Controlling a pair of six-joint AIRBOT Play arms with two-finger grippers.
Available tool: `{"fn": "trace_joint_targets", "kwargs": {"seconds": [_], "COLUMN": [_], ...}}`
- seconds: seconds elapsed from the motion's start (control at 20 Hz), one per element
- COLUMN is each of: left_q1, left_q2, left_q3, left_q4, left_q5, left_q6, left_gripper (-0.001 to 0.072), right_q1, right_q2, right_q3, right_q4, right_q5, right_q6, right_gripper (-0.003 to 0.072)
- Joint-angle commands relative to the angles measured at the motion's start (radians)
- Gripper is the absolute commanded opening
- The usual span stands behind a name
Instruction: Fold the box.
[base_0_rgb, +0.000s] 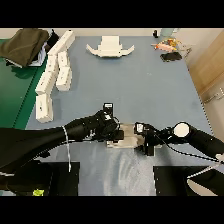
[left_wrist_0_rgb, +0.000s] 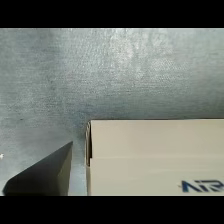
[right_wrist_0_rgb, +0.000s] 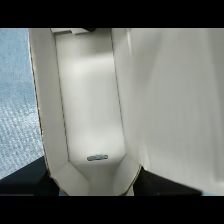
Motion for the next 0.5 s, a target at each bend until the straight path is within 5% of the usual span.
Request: {"fn": "trace_joint_targets", "kwargs": {"seconds": [0.0,0.15,0.2,0.3,0.35,0.45], "left_q1": [0.0,0.0,0.0,-0.011,-0.021,-0.041], "left_q2": [-0.037,-0.066,-0.068,-0.068,-0.068,-0.068], "left_q3": [0.033,0.072,0.072,0.072,0.073,0.073], "left_q4": [-0.006,0.013,0.017,0.021,0.034,0.069], "left_q5": [-0.058,-0.064,-0.064,-0.066,-0.066,-0.067], "left_q6": [-0.003,0.0,0.002,0.024,0.025,-0.006], "left_gripper": [0.0402,0.0398,0.0239,0.0071,0.0013,0.0013], "right_q1": [0.0,0.0,0.0,0.0,0.0,0.0], "right_q2": [0.0,0.0,0.0,0.0,0.0,0.0], "right_q3": [0.0,0.0,0.0,0.0,0.0,0.0], "right_q4": [0.0,0.0,0.0,0.0,0.0,0.0], "right_q5": [0.0,0.0,0.0,0.0,0.0,0.0], "right_q6": [0.0,0.0,0.0,0.0,0.0,0.0], "right_gripper": [0.0511,0.0511,0.0512,0.0511,0.0512,0.0511]}}
